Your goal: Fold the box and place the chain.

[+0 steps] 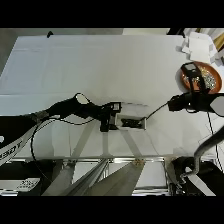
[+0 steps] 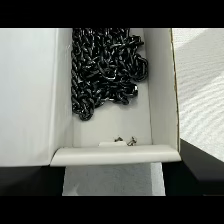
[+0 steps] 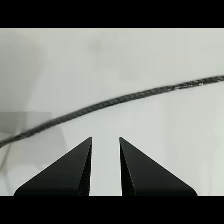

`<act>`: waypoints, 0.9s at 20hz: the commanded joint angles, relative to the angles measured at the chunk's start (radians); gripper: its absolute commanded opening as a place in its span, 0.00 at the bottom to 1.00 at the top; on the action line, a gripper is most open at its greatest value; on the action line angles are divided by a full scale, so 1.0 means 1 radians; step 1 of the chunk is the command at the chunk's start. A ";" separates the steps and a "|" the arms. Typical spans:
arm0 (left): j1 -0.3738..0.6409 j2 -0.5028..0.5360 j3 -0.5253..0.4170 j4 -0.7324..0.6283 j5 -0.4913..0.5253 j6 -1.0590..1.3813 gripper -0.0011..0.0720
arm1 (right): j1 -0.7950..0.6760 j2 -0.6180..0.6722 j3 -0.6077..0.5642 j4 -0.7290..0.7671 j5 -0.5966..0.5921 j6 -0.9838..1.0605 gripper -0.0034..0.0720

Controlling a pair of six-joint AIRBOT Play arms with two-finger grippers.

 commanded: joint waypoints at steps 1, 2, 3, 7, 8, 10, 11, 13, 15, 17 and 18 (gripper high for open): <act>0.000 0.001 0.000 0.000 0.000 0.000 0.55 | -0.073 -0.087 0.000 -0.019 -0.073 0.000 0.31; 0.000 0.001 0.000 0.000 0.000 0.000 0.55 | -0.073 -0.134 0.000 -0.015 -0.102 0.001 0.37; 0.000 0.001 0.000 0.000 0.000 0.000 0.55 | -0.073 -0.181 0.000 -0.008 -0.130 0.001 0.54; 0.000 0.001 0.000 0.000 0.000 0.000 0.55 | -0.073 -0.380 0.000 -0.008 -0.190 0.053 0.65; 0.000 0.001 0.000 0.000 0.000 0.000 0.55 | -0.073 -0.415 0.000 -0.008 -0.190 0.063 0.61; 0.000 0.001 0.000 0.000 0.000 0.000 0.55 | -0.073 -0.466 0.000 -0.008 -0.190 0.087 0.57; 0.000 0.001 0.000 0.000 0.000 0.000 0.55 | -0.073 -0.483 0.000 -0.008 -0.191 0.097 0.57; 0.000 0.001 0.000 0.000 0.000 0.000 0.55 | -0.073 -0.494 0.000 -0.007 -0.201 0.099 0.57; 0.000 0.001 0.000 0.000 0.000 0.000 0.55 | -0.073 -0.494 0.000 -0.006 -0.220 0.103 0.55; 0.000 0.001 0.000 0.000 0.000 0.000 0.55 | -0.073 -0.494 0.000 0.008 -0.242 0.105 0.46; 0.000 0.001 0.000 0.000 0.000 0.000 0.55 | -0.073 -0.494 0.000 0.019 -0.249 0.105 0.42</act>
